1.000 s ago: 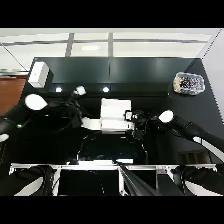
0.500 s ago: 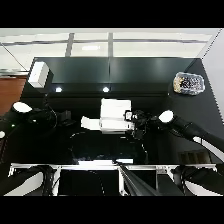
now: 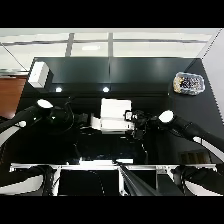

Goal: Fold the box and place the chain.

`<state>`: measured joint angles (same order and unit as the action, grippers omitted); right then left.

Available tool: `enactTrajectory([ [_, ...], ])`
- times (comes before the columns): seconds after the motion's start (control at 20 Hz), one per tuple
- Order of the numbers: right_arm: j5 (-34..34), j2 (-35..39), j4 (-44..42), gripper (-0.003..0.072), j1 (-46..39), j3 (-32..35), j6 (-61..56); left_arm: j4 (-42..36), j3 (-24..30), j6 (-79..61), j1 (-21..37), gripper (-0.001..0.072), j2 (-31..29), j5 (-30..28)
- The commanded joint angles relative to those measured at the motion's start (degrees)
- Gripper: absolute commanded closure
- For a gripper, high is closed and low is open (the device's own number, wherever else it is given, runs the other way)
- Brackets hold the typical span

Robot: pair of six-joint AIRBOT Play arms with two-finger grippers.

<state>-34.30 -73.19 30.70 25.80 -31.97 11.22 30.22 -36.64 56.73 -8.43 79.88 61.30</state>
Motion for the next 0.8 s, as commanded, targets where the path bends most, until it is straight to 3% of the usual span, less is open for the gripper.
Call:
enactTrajectory([
  [0.0, 0.0, 0.0, 0.0, 0.0489, 0.0, 0.0, 0.0, -1.6, -3.9, -3.3, -0.6, 0.0397, 0.9, 2.5],
  [0.05, 0.0, 0.0, 0.0, 0.0489, 0.0, 0.0, 0.0, -1.6, -4.7, -3.3, -0.3, 0.0179, 0.9, 2.5],
  [0.1, 0.0, 0.0, 0.0, 0.0488, 0.0, 0.0, 0.0, -1.6, -5.4, -3.3, -0.1, 0.0018, 0.9, 2.6],
  [0.3, 0.0, 0.0, 0.0, 0.0489, 0.0, 0.0, 0.0, -1.3, -8.0, -3.1, -1.2, 0.0012, 0.9, 4.4],
  [0.55, 0.0, 0.0, 0.0, 0.0489, 0.0, 0.0, -0.1, 1.2, -11.2, 2.9, -7.2, 0.0017, 0.9, 3.9],
  [0.75, 0.0, 0.0, 0.0, 0.0489, 0.0, 0.0, -0.1, 11.3, -15.1, 15.0, -12.3, 0.0047, 0.9, 3.5],
])
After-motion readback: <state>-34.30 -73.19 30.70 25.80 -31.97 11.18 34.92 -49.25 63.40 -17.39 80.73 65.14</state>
